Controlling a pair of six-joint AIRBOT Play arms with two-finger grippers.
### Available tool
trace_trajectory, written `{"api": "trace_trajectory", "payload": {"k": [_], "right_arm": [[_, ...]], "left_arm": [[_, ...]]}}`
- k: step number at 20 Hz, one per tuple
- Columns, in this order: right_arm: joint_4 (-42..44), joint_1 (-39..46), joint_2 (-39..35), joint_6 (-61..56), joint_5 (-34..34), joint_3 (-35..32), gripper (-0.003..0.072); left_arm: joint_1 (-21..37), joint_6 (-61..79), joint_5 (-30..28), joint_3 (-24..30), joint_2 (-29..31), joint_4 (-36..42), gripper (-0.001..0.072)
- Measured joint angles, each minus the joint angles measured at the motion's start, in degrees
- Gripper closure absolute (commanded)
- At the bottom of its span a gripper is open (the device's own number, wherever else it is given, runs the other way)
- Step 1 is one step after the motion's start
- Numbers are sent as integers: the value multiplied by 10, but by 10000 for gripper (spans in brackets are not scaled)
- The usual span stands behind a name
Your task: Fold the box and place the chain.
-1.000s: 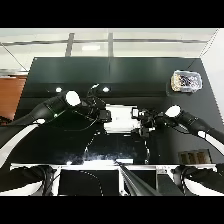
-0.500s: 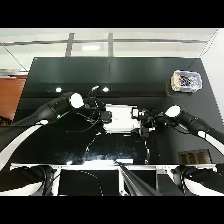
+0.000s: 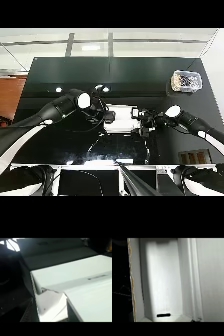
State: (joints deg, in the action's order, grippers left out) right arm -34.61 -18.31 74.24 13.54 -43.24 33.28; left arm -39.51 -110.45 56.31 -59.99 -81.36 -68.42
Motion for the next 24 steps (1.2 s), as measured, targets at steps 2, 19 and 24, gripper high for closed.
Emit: {"api": "trace_trajectory", "payload": {"k": [2, 19, 24], "right_arm": [[0, 0, 0, 0, 0, 0, 271], [0, 0, 0, 0, 0, 0, 272], [0, 0, 0, 0, 0, 0, 271]], "left_arm": [[-13, -20, 4, -4, 0, -12, 226], [-58, -156, 82, -75, -71, -141, 416], [-62, -186, 128, -111, -107, -160, 416]]}}
